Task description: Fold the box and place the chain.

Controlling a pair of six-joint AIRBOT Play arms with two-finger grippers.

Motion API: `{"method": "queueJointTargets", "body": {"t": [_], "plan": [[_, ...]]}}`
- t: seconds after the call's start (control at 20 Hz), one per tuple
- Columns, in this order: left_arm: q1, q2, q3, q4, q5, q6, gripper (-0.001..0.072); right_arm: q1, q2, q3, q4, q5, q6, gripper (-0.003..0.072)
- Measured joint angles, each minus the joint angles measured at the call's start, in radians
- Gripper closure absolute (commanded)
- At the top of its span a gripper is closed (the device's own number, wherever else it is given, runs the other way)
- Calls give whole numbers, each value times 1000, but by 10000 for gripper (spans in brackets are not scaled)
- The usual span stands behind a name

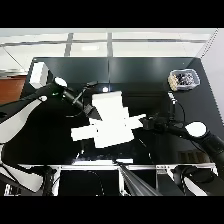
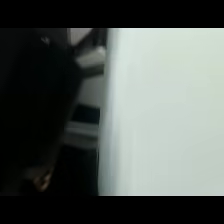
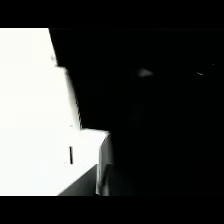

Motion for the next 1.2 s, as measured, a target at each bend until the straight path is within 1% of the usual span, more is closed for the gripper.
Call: {"method": "queueJointTargets", "body": {"t": [0.05, 0.15, 0.25, 0.3, 0.4, 0.5, 0.55, 0.65, 0.75, 0.85, 1.0, 1.1, 1.2], "plan": [[-4, -3, 15, 18, -6, 13, 682, -2, 0, 0, -11, -2, 0, -6], [-9, -3, 38, 37, -14, 28, 685, -19, 0, 18, -52, 23, -1, -6], [-13, 13, 52, 61, -15, 32, 686, -62, 0, 68, -148, 85, -1, -6], [-18, 31, 53, 69, -9, 32, 686, -88, 0, 104, -208, 132, -2, -6], [-42, 101, 19, 77, 30, 48, 686, -134, 0, 171, -325, 201, -6, -5], [-83, 209, -74, 40, 135, 109, 682, -167, 0, 223, -435, 222, -8, -5], [-108, 269, -134, -6, 219, 160, 682, -179, 0, 240, -478, 209, -8, -5], [-155, 359, -237, -76, 382, 288, 681, -192, 0, 261, -520, 168, -8, -6], [-193, 407, -298, -117, 506, 450, 682, -194, 0, 272, -536, 149, -27, -5], [-224, 420, -330, -124, 584, 610, 682, -184, 0, 275, -549, 164, -96, -5], [-257, 397, -348, -123, 692, 742, 682, -149, 0, 254, -555, 217, -226, -6], [-274, 366, -344, -103, 734, 785, 681, -118, 0, 223, -558, 239, -297, -6], [-288, 336, -333, -63, 754, 809, 681, -83, 0, 186, -558, 246, -343, -6]]}}
